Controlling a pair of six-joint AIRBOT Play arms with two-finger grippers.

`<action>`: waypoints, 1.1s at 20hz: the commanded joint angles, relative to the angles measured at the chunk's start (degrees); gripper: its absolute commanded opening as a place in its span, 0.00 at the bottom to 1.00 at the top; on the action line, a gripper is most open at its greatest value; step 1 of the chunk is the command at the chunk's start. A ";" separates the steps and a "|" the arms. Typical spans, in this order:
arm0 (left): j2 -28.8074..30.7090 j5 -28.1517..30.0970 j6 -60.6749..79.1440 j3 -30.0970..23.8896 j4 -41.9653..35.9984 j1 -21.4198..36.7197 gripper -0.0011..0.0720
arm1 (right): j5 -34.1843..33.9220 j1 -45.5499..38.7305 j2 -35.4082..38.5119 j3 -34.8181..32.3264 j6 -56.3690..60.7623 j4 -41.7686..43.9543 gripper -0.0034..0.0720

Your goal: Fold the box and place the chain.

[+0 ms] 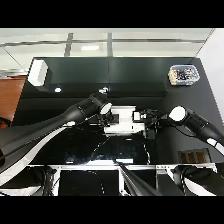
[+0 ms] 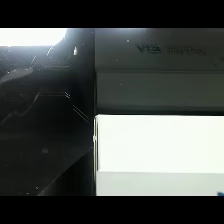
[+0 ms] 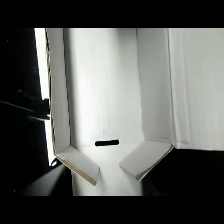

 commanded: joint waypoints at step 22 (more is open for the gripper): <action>0.02 -0.28 1.07 0.07 -0.02 0.11 0.05 | -2.99 1.40 -5.53 0.04 1.01 14.99 0.44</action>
